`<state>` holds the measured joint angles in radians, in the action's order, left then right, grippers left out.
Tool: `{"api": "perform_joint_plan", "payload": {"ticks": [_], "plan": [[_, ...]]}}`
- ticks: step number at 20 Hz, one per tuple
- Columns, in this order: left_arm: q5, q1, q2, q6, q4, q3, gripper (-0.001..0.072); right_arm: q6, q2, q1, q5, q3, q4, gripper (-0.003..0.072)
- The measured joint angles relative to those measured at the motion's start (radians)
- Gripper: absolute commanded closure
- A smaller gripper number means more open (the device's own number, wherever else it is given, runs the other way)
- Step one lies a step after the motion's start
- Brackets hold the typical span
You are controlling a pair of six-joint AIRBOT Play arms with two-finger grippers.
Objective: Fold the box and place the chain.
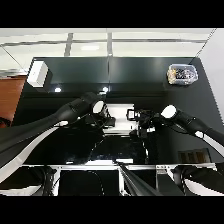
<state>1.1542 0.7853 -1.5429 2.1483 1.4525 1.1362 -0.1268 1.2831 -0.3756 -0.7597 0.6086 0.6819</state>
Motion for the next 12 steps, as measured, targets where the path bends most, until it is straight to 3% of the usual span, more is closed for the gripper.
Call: {"api": "perform_joint_plan", "payload": {"ticks": [7,8,11,12], "plan": [[0.029,0.032,-0.022,0.125,0.045,0.029,0.0385,0.0,0.0,0.0,-0.01,0.0,0.001,0.0495],[0.026,0.035,-0.023,0.14,0.047,0.032,0.0459,0.0,0.0,0.0,-0.013,0.0,0.001,0.0495],[0.016,0.041,-0.025,0.173,0.047,0.037,0.0483,-0.001,0.0,0.0,-0.019,0.0,0.001,0.0495],[0.013,0.042,-0.025,0.179,0.042,0.038,0.0544,-0.001,0.0,0.0,-0.021,0.0,0.001,0.0495]]}}
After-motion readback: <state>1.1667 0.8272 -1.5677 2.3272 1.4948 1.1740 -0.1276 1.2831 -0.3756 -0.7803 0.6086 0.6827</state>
